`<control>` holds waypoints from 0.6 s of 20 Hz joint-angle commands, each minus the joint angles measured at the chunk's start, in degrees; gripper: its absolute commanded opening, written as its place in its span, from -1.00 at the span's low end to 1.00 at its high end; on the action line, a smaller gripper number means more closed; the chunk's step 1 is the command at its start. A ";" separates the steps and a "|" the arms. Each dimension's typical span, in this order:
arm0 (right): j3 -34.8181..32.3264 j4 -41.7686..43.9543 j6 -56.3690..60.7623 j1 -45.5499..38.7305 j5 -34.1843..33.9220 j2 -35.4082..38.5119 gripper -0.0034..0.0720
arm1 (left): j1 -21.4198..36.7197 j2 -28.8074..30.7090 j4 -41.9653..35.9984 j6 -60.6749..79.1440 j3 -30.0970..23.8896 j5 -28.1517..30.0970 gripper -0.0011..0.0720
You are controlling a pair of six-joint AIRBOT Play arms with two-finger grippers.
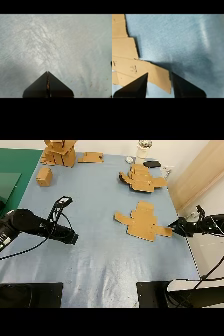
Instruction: Fold the box.
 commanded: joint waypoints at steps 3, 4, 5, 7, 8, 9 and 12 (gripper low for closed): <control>0.63 1.31 -2.64 -0.13 -3.45 -1.01 0.16 | -0.02 0.04 -3.65 0.00 -0.02 0.09 -0.93; 0.52 1.40 -2.62 0.04 -4.90 -1.18 0.07 | -0.02 0.07 -4.35 0.04 -0.02 0.22 -0.93; 0.28 1.44 -2.62 0.50 -5.53 -1.27 0.07 | -0.02 0.07 -5.09 0.22 -0.02 0.24 -0.93; 0.13 1.53 -3.02 2.01 -6.36 -1.49 0.07 | -0.02 0.07 -6.16 0.22 -0.02 0.04 -0.93; 0.13 1.53 -3.02 2.95 -6.34 -1.68 0.07 | -0.02 0.07 -6.80 0.22 -0.02 -0.07 -0.93; 0.13 1.53 -3.02 4.00 -6.54 -1.95 0.07 | -0.02 0.07 -7.43 0.24 -0.02 -0.13 -0.93; 0.15 1.53 -3.02 6.34 -7.48 -2.25 0.02 | -0.02 0.07 -7.72 0.31 -0.02 -0.11 -0.93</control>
